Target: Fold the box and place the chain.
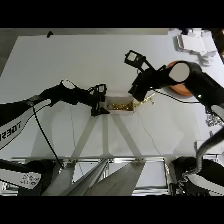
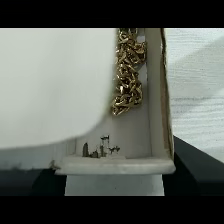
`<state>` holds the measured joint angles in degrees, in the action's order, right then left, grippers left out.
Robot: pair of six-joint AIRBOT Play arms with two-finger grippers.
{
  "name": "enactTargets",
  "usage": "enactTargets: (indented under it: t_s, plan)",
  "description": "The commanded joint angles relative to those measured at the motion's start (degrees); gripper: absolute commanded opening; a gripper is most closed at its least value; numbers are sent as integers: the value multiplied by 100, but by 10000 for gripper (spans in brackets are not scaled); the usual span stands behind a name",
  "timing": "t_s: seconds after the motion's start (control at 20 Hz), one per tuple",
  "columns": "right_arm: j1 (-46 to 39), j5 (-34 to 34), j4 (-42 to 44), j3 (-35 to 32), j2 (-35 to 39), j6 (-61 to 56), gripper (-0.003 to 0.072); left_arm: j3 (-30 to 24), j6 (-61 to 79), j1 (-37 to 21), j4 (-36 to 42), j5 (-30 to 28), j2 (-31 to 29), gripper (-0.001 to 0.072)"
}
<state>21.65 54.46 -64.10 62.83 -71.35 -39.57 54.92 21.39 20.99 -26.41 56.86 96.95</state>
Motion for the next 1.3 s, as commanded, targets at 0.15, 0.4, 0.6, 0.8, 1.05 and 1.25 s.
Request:
enactTargets:
  t_s: [0.15,0.4,0.6,0.8,1.05,1.25]
  plan:
    - [-1364,962,-48,-4,-247,1891,436,-2,0,-2,0,0,4,77]
    - [-1508,1239,476,-76,-1204,3576,608,-2,0,-2,-2,-2,4,77]
    - [-1309,1209,1051,-138,-1843,4315,615,-2,0,-2,0,-2,4,77]
    - [-1137,793,1047,-140,-2251,4503,610,-2,0,-2,0,-2,4,77]
    - [-1005,378,575,-162,-2302,4572,522,-2,0,-2,0,-2,4,77]
    - [-809,26,-195,-352,-2297,4221,102,-2,0,-2,0,-2,4,77]
